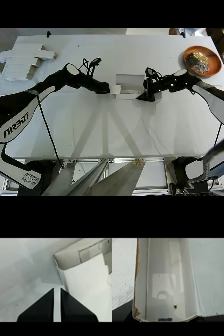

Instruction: Fold the box and place the chain.

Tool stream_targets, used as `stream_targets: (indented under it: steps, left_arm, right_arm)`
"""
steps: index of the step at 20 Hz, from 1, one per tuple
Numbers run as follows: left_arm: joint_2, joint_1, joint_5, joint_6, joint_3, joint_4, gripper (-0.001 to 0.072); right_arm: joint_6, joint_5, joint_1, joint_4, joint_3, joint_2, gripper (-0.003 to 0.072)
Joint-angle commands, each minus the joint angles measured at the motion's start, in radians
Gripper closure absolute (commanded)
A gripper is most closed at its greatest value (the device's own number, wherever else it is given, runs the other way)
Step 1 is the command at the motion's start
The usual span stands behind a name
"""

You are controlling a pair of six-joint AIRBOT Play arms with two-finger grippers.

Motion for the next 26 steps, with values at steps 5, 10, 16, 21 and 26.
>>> stream_targets:
  steps: [5,10,16,21,26]
  left_arm:
    - [0.018,0.019,-0.042,0.064,0.000,-0.096,0.0596]
    - [0.016,0.016,-0.037,0.130,0.000,-0.116,0.0412]
    - [0.014,-0.001,0.028,0.148,0.000,-0.116,0.0346]
    - [0.013,-0.034,0.080,0.148,0.000,-0.126,0.0267]
    - [0.013,-0.051,0.117,0.148,0.000,-0.175,0.0270]
  right_arm:
    - [0.000,0.000,0.000,0.000,0.001,0.000,0.0165]
    - [0.000,0.000,0.000,0.000,0.001,0.000,0.0165]
    - [0.000,0.000,0.000,0.000,0.001,0.000,0.0165]
    - [0.000,0.000,0.000,0.000,0.001,0.000,0.0165]
    - [0.000,0.000,0.000,0.000,0.001,0.000,0.0165]
